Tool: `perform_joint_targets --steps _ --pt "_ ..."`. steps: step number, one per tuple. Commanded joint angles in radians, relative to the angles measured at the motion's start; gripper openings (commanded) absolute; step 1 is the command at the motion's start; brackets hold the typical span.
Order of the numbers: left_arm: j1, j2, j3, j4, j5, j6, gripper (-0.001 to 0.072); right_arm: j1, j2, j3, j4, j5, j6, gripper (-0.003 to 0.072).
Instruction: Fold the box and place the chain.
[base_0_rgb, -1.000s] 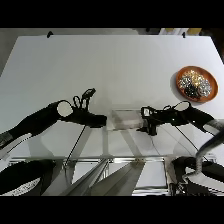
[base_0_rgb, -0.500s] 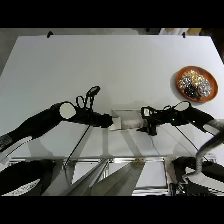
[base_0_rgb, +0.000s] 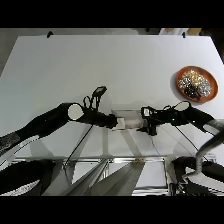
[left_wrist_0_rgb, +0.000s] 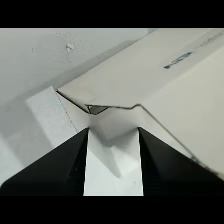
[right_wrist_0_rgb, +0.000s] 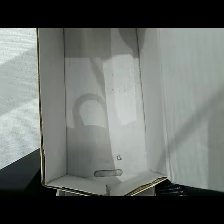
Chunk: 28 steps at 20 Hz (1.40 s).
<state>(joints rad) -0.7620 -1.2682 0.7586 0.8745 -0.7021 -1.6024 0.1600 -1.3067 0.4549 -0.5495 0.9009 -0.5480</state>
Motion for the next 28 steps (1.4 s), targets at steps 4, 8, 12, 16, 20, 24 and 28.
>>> perform_joint_targets --steps 4,8,12,16,20,24,28 --pt "-0.056 -0.048 0.082 0.183 -0.047 -0.231 0.0356 0.000 0.000 0.000 0.000 0.000 0.000 0.0435" --pt "-0.063 -0.065 0.128 0.300 -0.144 -0.383 0.0356 0.000 0.000 0.000 0.000 0.000 0.000 0.0435" --pt "-0.071 -0.070 0.155 0.353 -0.170 -0.487 0.0355 0.000 0.000 0.000 0.000 0.001 0.000 0.0435" --pt "-0.100 -0.129 0.228 0.417 -0.264 -0.577 0.0331 0.000 0.000 0.000 0.000 0.000 0.000 0.0435" --pt "-0.127 -0.233 0.348 0.488 -0.422 -0.686 0.0311 0.000 0.000 0.000 0.000 0.000 0.000 0.0435" --pt "-0.153 -0.305 0.426 0.519 -0.443 -0.816 0.0311 0.000 0.000 0.000 0.000 0.000 0.000 0.0435" --pt "-0.179 -0.367 0.478 0.522 -0.442 -0.849 0.0308 0.000 0.000 0.000 0.000 0.000 0.000 0.0435"
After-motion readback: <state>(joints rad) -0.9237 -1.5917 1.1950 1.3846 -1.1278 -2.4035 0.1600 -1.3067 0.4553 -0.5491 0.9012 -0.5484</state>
